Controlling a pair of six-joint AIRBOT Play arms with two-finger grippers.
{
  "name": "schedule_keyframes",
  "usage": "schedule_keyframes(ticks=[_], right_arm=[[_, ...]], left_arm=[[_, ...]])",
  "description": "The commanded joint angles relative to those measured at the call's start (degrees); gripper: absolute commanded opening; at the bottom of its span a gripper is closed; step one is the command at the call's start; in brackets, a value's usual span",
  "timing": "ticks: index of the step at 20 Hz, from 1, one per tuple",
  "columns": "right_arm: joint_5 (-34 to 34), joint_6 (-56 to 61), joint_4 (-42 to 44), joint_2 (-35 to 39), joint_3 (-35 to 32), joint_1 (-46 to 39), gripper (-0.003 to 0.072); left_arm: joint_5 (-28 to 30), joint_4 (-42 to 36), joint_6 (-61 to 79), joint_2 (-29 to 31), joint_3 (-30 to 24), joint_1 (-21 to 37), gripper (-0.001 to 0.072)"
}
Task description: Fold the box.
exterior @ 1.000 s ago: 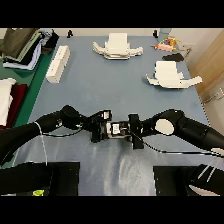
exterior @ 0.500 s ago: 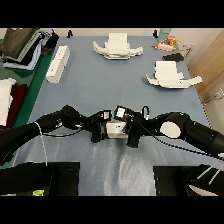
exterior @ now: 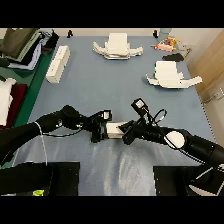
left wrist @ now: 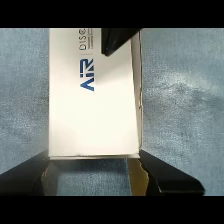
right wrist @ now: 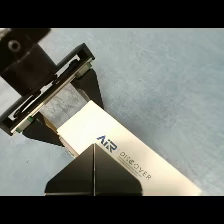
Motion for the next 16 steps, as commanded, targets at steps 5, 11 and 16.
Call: schedule_keyframes(ticks=[5,11,16], right_arm=[[-1.5,0.0,3.3,0.2,-2.9,0.2,0.0003],[-1.5,0.1,3.4,0.2,-6.3,0.2,0.0003],[-1.8,0.2,3.8,0.2,-8.2,0.2,0.0003]], left_arm=[[0.0,0.0,0.0,0.0,0.1,0.0,0.0464],[0.0,0.0,0.0,0.0,0.0,0.0,0.0464],[0.0,0.0,0.0,0.0,0.1,0.0,0.0464]])
